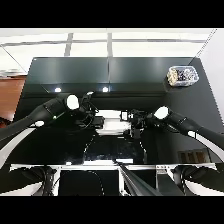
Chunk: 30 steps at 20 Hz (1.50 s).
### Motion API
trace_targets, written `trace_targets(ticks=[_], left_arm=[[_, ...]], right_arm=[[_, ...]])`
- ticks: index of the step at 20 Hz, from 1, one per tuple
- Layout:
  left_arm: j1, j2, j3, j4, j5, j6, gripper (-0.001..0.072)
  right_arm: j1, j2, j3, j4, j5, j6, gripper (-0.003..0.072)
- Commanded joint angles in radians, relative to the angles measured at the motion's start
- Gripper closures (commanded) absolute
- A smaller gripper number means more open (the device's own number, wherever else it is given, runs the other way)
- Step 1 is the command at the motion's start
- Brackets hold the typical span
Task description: Fold the box and place the chain.
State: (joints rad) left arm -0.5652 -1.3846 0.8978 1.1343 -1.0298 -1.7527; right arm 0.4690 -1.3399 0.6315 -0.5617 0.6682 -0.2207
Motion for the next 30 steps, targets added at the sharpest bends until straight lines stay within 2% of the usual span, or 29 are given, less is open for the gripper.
trace_targets(ticks=[1, 7, 14, 19, 23, 26, 30], left_arm=[[-0.06, 0.0, 0.005, 0.142, 0.032, -0.154, 0.0221], [-0.139, 0.0, 0.057, 0.295, 0.032, -0.292, 0.022], [-0.206, 0.0, 0.087, 0.389, 0.016, -0.387, 0.022], [-0.229, 0.0, 0.111, 0.498, -0.072, -0.441, 0.0221], [-0.297, -0.01, 0.124, 0.612, -0.077, -0.578, 0.022], [-0.322, -0.044, 0.124, 0.588, -0.075, -0.627, 0.022], [-0.306, -0.077, 0.126, 0.533, -0.071, -0.641, 0.0221]], right_arm=[[0.001, 0.0, 0.0, 0.0, 0.0, 0.0, 0.0556], [0.001, 0.0, 0.0, 0.0, 0.0, 0.0, 0.0556], [0.001, -0.001, 0.0, 0.0, 0.0, 0.0, 0.0555], [0.001, 0.0, 0.0, 0.0, 0.0, 0.0, 0.0556], [0.001, -0.001, 0.0, 0.0, 0.0, 0.0, 0.0556], [0.001, -0.001, 0.0, 0.0, 0.0, 0.0, 0.0556], [0.001, -0.001, 0.0, 0.0, 0.0, 0.0, 0.0556]])
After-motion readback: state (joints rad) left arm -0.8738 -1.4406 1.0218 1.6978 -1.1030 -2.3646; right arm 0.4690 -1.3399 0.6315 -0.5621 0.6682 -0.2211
